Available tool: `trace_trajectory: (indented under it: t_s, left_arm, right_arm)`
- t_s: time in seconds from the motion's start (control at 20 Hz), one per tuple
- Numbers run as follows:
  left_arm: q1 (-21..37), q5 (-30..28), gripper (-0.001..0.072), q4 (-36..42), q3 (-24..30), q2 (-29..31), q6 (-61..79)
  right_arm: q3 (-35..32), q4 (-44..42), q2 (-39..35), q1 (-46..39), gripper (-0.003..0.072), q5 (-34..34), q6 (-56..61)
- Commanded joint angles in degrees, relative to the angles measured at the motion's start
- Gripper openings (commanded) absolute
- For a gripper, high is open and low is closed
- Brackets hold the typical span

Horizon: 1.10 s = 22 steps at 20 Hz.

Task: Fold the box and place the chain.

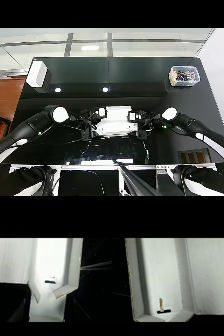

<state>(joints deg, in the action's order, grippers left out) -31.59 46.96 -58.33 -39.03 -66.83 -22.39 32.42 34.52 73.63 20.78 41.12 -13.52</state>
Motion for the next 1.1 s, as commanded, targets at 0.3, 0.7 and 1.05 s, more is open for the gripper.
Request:
trace_trajectory:
  t_s: [0.3,0.7,1.05]
  left_arm:
    - [-0.35,-1.22,0.0379,2.97,0.48,-0.02,-0.07]
    - [-0.35,-2.95,0.0328,7.45,0.48,-0.04,2.89]
    - [-0.35,-2.91,0.0331,12.9,0.61,-1.95,2.89]
  right_arm:
    - [-0.04,0.0,-0.02,0.04,0.0474,0.0,0.0]
    - [-0.04,0.0,-0.02,0.04,0.0473,0.02,0.0]
    - [-0.04,0.0,-0.02,0.04,0.0473,0.0,0.0]
